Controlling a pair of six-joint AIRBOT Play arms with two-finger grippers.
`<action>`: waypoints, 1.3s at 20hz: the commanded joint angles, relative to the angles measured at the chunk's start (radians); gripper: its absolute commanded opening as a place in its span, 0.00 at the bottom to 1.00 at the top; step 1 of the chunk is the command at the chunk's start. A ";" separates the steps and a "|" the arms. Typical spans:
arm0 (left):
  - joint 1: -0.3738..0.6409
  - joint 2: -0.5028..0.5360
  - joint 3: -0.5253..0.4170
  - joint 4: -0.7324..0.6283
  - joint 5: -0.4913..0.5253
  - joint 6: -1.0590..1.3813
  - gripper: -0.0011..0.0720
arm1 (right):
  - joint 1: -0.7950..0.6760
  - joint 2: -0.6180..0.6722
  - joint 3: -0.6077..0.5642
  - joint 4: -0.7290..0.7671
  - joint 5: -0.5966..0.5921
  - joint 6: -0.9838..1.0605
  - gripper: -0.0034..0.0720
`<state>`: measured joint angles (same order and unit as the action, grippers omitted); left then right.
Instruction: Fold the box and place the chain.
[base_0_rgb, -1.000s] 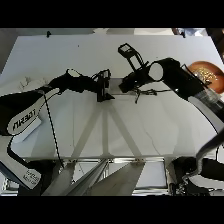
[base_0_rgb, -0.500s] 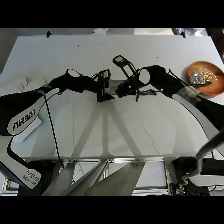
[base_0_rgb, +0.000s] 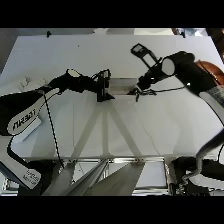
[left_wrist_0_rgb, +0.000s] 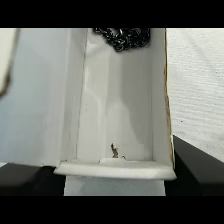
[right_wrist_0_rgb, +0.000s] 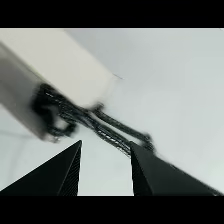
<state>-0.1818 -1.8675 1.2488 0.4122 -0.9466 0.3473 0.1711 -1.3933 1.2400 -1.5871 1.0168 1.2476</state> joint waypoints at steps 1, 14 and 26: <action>0.000 0.000 0.000 0.000 0.000 0.000 0.40 | -0.138 -0.032 0.000 -0.031 0.068 0.000 0.50; 0.000 0.000 0.000 0.000 0.000 0.000 0.40 | -0.183 -0.240 0.000 0.051 -0.049 0.000 0.50; 0.000 0.000 0.000 0.000 0.000 0.000 0.40 | -0.182 -0.266 0.000 0.082 -0.003 0.000 0.07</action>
<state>-0.1818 -1.8675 1.2488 0.4122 -0.9466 0.3473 -0.0113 -1.6634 1.2407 -1.5112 1.0012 1.2465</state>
